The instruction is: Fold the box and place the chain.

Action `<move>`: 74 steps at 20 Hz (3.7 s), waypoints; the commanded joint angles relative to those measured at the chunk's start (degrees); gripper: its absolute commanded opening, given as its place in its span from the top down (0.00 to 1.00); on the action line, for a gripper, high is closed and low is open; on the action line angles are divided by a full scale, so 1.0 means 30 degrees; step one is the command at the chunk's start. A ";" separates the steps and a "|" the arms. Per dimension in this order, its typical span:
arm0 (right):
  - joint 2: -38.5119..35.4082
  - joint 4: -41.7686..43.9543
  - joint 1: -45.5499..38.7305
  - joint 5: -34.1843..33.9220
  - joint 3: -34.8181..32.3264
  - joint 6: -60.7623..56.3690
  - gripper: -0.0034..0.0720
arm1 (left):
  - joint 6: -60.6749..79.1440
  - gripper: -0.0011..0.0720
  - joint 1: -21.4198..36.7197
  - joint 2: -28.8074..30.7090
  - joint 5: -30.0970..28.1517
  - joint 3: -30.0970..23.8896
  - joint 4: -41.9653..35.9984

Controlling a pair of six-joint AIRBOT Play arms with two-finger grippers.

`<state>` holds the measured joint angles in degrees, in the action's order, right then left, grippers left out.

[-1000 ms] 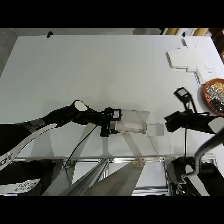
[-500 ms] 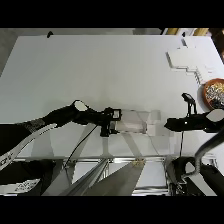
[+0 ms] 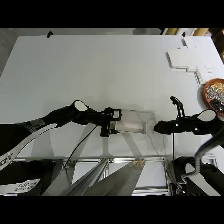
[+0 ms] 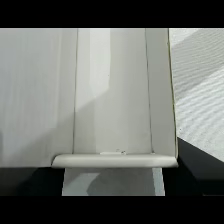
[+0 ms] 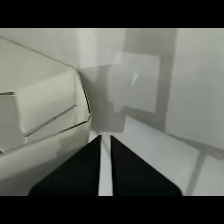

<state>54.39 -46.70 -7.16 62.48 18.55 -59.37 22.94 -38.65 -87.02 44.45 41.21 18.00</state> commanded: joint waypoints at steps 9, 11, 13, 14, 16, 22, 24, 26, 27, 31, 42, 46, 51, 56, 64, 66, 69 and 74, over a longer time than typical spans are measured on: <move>-0.2368 0.2492 0.0707 0.0721 -0.0051 0.0889 0.45 | 0.0000 0.45 0.0000 -0.0007 -0.0007 0.0000 0.0000; -0.2368 0.2251 0.1814 -0.0182 -0.0124 0.0780 0.29 | 0.0000 0.45 0.0000 -0.0007 -0.0007 0.0000 0.0000; -0.2288 0.1559 0.3155 -0.1574 -0.0138 -0.0532 0.29 | 0.0000 0.45 0.0000 -0.0007 -0.0007 0.0000 0.0000; -0.2280 0.1406 0.3708 -0.1763 -0.0138 -0.1013 0.29 | 0.0000 0.45 0.0000 -0.0007 -0.0015 0.0000 0.0000; -0.2280 0.0903 0.4830 -0.2302 -0.0080 -0.2098 0.29 | 0.0000 0.45 0.0000 -0.0007 -0.0007 0.0000 0.0000; -0.1530 -0.3993 0.8466 -0.3803 0.1683 -0.9712 0.29 | 0.0000 0.45 0.0000 -0.0007 -0.0007 0.0000 0.0000; -0.0750 -0.5399 0.9690 -0.4153 0.2514 -1.2189 0.29 | 0.0000 0.45 0.0000 -0.0007 -0.0007 0.0000 0.0000; -0.0015 -0.7074 1.0812 -0.4029 0.3337 -1.4608 0.29 | 0.0000 0.45 0.0000 -0.0007 -0.0015 0.0000 0.0000; 0.0379 -0.7854 1.1322 -0.3963 0.3650 -1.6050 0.29 | 0.0000 0.45 0.0000 -0.0007 -0.0007 0.0000 0.0000; 0.2266 -0.9202 1.3187 -0.3752 0.4597 -1.9088 0.38 | 0.0000 0.45 0.0000 -0.0007 -0.0015 0.0000 0.0000; 0.3497 -1.2080 1.4571 -0.1967 0.6164 -2.3197 0.62 | 0.0000 0.45 0.0000 -0.0007 -0.0007 0.0000 0.0000; 0.3497 -1.2072 1.4571 -0.1996 0.6164 -2.3278 0.70 | 0.0000 0.45 0.0000 -0.0015 -0.0007 0.0000 0.0000; 0.3796 -1.2364 1.5271 -0.2222 0.6164 -2.3278 0.73 | 0.0000 0.45 0.0000 -0.0007 -0.0007 0.0000 0.0000; 0.4554 -1.2451 1.5737 -0.2222 0.6164 -2.3270 0.70 | 0.0000 0.45 0.0000 -0.0007 -0.0007 0.0000 0.0000; 0.4546 -1.2881 1.5737 -0.2178 0.6273 -2.3190 0.91 | 0.0000 0.45 0.0000 -0.0007 -0.0007 0.0000 0.0000; 0.4524 -1.3107 1.5730 -0.2113 0.6506 -2.3197 0.70 | 0.0000 0.45 0.0000 -0.0007 -0.0007 0.0000 0.0000; 0.4510 -1.4076 1.5730 -0.1421 0.7373 -2.3205 0.68 | 0.0000 0.45 0.0000 -0.0007 -0.0007 0.0000 0.0000; 0.4612 -1.4855 1.5730 -0.1180 0.7512 -2.4101 0.54 | 0.0000 0.45 0.0000 -0.0007 -0.0007 0.0000 0.0000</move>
<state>68.05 -88.79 40.03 57.71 40.66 -129.40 22.98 -38.65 -87.02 44.47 41.19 17.96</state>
